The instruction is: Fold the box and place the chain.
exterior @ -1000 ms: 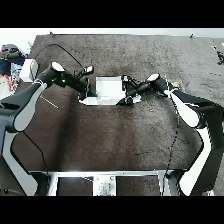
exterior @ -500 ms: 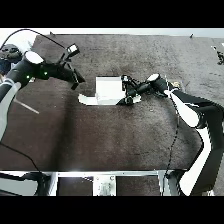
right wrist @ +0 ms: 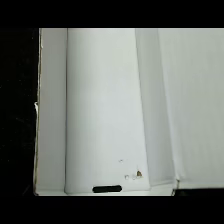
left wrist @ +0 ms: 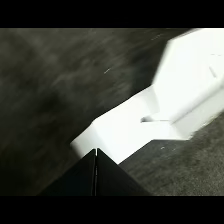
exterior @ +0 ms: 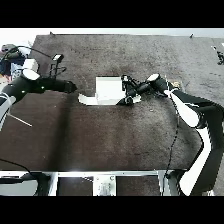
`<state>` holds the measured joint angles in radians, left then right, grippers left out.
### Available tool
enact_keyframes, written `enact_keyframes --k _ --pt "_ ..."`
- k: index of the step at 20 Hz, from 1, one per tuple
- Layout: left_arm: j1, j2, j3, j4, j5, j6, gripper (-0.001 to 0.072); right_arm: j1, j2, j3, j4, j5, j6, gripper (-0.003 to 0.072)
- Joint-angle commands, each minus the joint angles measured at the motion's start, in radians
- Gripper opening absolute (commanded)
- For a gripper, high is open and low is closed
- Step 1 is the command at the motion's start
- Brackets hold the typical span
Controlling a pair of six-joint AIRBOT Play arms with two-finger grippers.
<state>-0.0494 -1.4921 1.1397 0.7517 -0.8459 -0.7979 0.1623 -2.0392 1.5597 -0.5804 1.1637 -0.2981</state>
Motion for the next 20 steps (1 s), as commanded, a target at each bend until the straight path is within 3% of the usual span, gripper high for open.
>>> enact_keyframes --k 1,4,9,15,20 --pt "0.078 -0.013 -0.037 -0.035 -0.047 -0.085 0.0006 0.000 -0.001 0.000 0.000 0.000 0.000 0.0606" --pt "0.096 -0.068 -0.038 -0.077 -0.109 -0.084 0.0007 0.000 -0.001 0.000 0.000 0.000 0.000 0.0606" --pt "0.063 -0.186 -0.037 -0.162 -0.119 -0.084 0.0007 0.000 -0.001 0.000 0.000 0.000 0.000 0.0606" --pt "0.005 -0.241 -0.038 -0.238 -0.117 -0.056 0.0010 0.000 -0.001 0.000 0.000 0.000 0.000 0.0606" --pt "-0.008 -0.245 -0.036 -0.389 -0.115 0.048 0.0012 0.000 -0.001 0.000 0.000 0.000 0.000 0.0606"
